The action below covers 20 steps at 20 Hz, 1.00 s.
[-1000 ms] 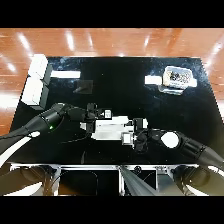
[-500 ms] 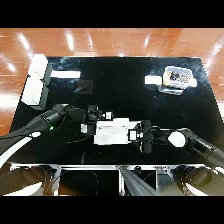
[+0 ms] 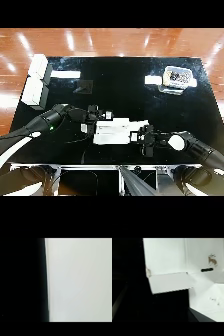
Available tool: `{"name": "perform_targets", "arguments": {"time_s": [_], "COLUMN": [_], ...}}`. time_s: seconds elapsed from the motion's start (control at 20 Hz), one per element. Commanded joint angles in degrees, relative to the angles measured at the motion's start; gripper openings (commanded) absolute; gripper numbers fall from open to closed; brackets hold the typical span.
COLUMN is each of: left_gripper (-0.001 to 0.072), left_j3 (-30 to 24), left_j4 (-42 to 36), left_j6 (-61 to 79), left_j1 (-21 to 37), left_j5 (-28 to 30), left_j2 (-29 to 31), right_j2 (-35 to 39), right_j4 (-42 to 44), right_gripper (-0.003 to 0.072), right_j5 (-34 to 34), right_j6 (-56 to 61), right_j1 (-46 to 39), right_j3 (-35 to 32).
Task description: Fold the box and place the chain.
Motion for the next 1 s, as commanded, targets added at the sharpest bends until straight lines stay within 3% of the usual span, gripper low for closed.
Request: {"name": "perform_targets", "arguments": {"time_s": [0.0, 0.7, 0.95], "left_gripper": [0.0021, 0.0021, 0.0021], "left_j3": [0.02, 0.02, 0.02], "left_j4": [0.00, -0.02, -1.05], "left_j6": [0.00, 0.02, 0.02], "left_j1": [0.07, 0.07, 0.07], "left_j5": [-0.02, -0.22, 0.66], "left_j2": [0.02, 0.02, 0.04], "right_j2": [-0.07, -4.20, -2.73], "right_j4": [2.75, 3.19, 11.43], "right_gripper": [0.0712, 0.0712, 0.0713], "right_j5": [-9.53, -21.33, -22.25], "right_j6": [-1.36, -2.01, -1.22], "right_j1": [1.81, 9.66, 9.66], "right_j3": [-1.09, -1.05, -0.61]}}
